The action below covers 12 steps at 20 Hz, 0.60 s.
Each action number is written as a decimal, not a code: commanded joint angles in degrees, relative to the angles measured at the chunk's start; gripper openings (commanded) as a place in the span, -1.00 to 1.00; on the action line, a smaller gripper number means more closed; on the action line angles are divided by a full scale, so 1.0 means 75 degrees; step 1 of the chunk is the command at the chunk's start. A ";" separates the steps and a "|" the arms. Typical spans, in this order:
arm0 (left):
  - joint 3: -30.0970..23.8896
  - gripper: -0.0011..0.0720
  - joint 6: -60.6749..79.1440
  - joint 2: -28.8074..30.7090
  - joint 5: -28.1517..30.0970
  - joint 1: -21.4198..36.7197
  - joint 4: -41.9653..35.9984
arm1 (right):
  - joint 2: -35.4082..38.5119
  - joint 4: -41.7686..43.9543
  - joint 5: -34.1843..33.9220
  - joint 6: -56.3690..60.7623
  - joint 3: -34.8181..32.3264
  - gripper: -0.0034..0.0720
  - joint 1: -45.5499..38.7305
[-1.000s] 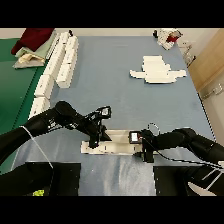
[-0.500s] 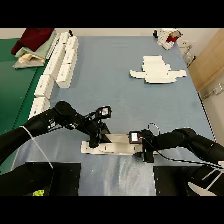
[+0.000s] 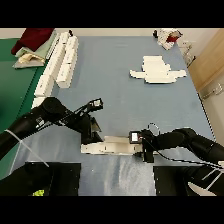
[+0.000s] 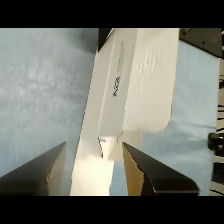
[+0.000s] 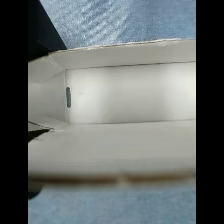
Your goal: Fold the box.
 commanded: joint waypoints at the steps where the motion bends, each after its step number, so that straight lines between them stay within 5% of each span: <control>1: 0.0061 0.45 -0.2509 0.0653 -0.1023 0.0277 0.1049 | 0.0000 0.0006 0.0006 0.0000 0.0000 0.51 0.0000; 5: -0.0283 0.43 -0.4068 0.0647 -0.1370 -0.0376 0.0087 | 0.0000 0.0006 0.0006 -0.0003 0.0000 0.51 0.0000; 7: -0.0425 -0.68 -0.4226 0.0644 -0.0816 -0.1102 -0.0845 | 0.0000 0.0003 0.0006 0.0000 0.0000 0.51 0.0000; 12: -0.0175 -0.74 -0.4304 0.0321 0.1323 -0.1906 -0.1816 | 0.0000 0.0003 0.0006 0.0000 0.0000 0.51 -0.0003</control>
